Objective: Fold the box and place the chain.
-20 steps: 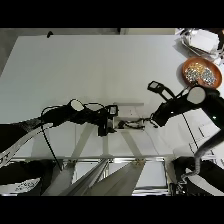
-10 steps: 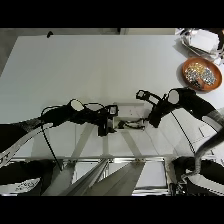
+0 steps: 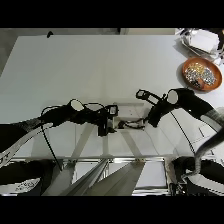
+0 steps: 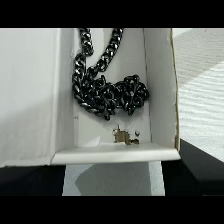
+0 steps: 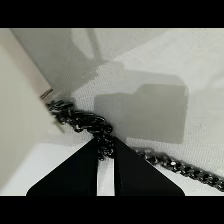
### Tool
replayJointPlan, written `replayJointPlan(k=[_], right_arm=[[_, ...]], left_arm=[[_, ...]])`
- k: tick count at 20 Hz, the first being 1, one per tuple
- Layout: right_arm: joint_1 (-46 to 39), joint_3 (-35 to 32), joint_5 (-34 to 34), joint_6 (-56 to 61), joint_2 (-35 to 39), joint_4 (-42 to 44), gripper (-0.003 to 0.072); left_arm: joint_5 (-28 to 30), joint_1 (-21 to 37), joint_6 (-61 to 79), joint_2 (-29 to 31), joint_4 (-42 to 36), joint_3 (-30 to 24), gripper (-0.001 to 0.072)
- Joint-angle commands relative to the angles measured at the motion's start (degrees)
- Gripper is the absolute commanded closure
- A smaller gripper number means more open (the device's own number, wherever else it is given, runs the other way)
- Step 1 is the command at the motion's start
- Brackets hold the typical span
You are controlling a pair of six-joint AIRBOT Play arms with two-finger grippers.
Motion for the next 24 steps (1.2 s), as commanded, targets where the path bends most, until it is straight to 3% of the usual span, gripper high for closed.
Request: replayJointPlan(k=[1, 6, 11, 18, 24], right_arm=[[0.0, 0.0, 4.7, 0.0, -0.1, 0.1, 0.067], [0.0, 0.0, 5.5, 1.7, 3.7, 0.0, 0.0671], [0.0, 0.3, 7.0, 3.2, 17.8, 1.7, 0.0671], [0.0, 1.7, 2.7, 3.0, 38.4, 17.4, 0.0671], [0.0, 1.7, 0.7, 2.5, 41.0, 28.3, 0.0671]], left_arm=[[0.0, 0.0, 0.0, 0.0, 0.0, 0.1, 0.0437], [0.0, 0.0, 0.0, 0.0, 0.0, 0.1, 0.0437], [0.0, 0.0, 0.0, 0.0, 0.0, 0.1, 0.0437], [0.0, 0.0, 0.0, 0.0, 0.0, 0.1, 0.0437], [0.0, 0.0, 0.0, 0.0, 0.0, 0.1, 0.0437]])
